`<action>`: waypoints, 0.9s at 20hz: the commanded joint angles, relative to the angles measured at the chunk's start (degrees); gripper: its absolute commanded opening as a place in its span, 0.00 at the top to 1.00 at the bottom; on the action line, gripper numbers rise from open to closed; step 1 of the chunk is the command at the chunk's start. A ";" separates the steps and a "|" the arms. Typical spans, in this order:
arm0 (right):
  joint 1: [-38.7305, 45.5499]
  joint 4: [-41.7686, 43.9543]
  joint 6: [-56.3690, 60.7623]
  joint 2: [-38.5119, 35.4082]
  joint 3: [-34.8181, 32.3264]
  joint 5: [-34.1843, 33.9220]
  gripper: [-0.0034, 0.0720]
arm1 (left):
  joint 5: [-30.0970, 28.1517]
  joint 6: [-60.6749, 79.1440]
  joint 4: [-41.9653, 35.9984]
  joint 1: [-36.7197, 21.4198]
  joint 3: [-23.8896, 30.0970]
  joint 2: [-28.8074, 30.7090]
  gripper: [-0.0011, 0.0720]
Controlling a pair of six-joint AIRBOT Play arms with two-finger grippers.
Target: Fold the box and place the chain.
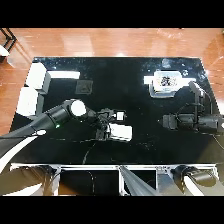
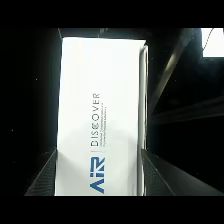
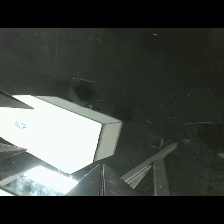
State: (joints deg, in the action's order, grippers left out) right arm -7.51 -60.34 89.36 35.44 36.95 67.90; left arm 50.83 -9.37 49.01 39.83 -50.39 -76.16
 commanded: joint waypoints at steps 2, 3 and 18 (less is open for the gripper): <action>0.00 0.00 0.02 -0.04 0.00 -0.02 0.93 | -0.04 0.04 0.02 0.04 0.00 -1.03 0.12; 0.00 0.00 0.02 -0.02 0.00 -0.02 0.93 | -0.15 0.04 0.02 0.04 0.00 -1.07 0.12; 0.00 0.00 0.00 -0.04 0.00 -0.04 0.93 | 0.66 -4.02 2.89 0.04 0.00 -1.05 0.42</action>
State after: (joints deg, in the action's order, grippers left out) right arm -7.51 -60.34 89.36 35.44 36.95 67.85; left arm 50.74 -11.73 50.28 39.83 -50.41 -77.19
